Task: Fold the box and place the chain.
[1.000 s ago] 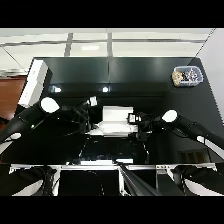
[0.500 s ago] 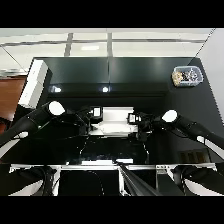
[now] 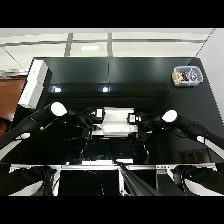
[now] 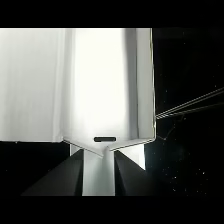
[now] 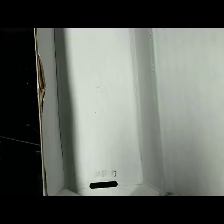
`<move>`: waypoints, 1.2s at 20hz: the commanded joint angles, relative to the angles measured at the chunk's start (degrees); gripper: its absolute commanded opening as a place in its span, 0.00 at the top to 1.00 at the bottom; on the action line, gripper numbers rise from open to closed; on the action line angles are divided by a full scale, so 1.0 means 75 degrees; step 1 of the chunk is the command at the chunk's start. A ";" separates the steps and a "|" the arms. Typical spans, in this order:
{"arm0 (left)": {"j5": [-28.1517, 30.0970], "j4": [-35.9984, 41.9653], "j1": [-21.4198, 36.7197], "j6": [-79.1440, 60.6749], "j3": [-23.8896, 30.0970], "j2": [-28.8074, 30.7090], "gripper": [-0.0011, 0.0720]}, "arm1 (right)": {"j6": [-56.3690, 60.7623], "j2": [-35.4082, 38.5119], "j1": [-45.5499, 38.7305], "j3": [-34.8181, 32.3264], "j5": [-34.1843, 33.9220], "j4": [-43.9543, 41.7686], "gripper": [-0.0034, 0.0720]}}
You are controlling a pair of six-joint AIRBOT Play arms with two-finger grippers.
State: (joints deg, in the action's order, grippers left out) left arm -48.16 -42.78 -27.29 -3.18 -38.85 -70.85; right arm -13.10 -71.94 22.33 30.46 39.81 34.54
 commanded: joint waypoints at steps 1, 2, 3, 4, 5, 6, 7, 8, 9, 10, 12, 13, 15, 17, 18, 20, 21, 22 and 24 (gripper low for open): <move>0.0017 0.0312 -0.0044 -0.0009 0.0003 -0.0047 0.68 | 0.0003 0.0000 0.0000 0.0000 0.0000 0.0000 0.64; 0.0020 0.0490 -0.0044 -0.0009 0.0003 -0.0105 0.68 | 0.0003 0.0000 0.0000 0.0000 0.0000 0.0000 0.64; 0.0079 0.0714 -0.0070 -0.0020 0.0003 -0.0187 0.68 | 0.0003 0.0000 0.0000 0.0000 0.0000 0.0000 0.64; 0.0230 0.0968 -0.0122 -0.0023 0.0003 -0.0286 0.68 | 0.0003 0.0000 0.0000 0.0000 0.0000 0.0000 0.63; 0.0405 0.1241 -0.0201 -0.0038 0.0000 -0.0393 0.68 | 0.0003 0.0000 0.0000 0.0000 0.0000 0.0000 0.63; 0.0513 0.1530 -0.0297 -0.0128 0.0000 -0.0510 0.68 | 0.0003 0.0000 0.0000 0.0000 0.0000 0.0000 0.64; 0.0618 0.1708 -0.0396 -0.0219 -0.0003 -0.0612 0.68 | 0.0003 0.0000 0.0000 0.0000 0.0000 0.0000 0.64; 0.0758 0.1734 -0.0472 -0.0207 0.0000 -0.0653 0.68 | 0.0003 0.0000 0.0000 0.0003 0.0000 0.0000 0.64; 0.0799 0.1737 -0.0498 -0.0210 0.0000 -0.0656 0.68 | 0.0003 0.0000 0.0000 0.0000 0.0000 0.0000 0.63; 0.0799 0.1731 -0.0501 -0.0192 0.0000 -0.0653 0.71 | 0.0003 0.0000 0.0000 0.0000 0.0000 0.0000 0.64; 0.0790 0.1623 -0.0501 -0.0181 0.0000 -0.0647 0.91 | 0.0003 0.0000 0.0000 0.0000 0.0000 0.0000 0.64; 0.0769 0.1623 -0.0501 -0.0181 0.0000 -0.0647 0.68 | 0.0003 0.0000 0.0000 0.0000 0.0000 0.0000 0.64; 0.0737 0.1501 -0.0498 -0.0119 0.0000 -0.0638 0.64 | 0.0003 0.0000 0.0000 0.0000 0.0000 0.0000 0.63; 0.0685 0.1422 -0.0501 -0.0020 -0.0003 -0.0565 0.61 | 0.0003 0.0000 0.0000 0.0000 0.0000 0.0000 0.64; 0.0670 0.1387 -0.0493 0.0146 -0.0006 -0.0510 0.49 | 0.0003 0.0000 0.0000 0.0000 0.0000 0.0000 0.64; 0.0251 0.0810 -0.0300 0.0522 -0.0096 -0.0221 0.94 | 0.0003 0.0000 0.0000 0.0000 0.0000 0.0000 0.64; -0.0102 0.0329 -0.0122 0.1142 -0.0166 0.0012 0.95 | 0.0003 0.0000 0.0000 0.0000 0.0000 0.0000 0.64; -0.0326 -0.0262 0.0128 0.2323 -0.0210 0.0347 0.95 | 0.0003 0.0000 0.0000 0.0000 0.0000 0.0000 0.64; -0.0656 -0.1574 0.0833 0.4613 -0.0230 0.1049 0.94 | 0.0003 0.0000 0.0000 0.0000 0.0000 0.0000 0.63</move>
State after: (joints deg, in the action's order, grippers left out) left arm -48.66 -42.13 -25.89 11.60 -40.07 -68.29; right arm -13.15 -71.94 22.33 30.46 39.79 34.59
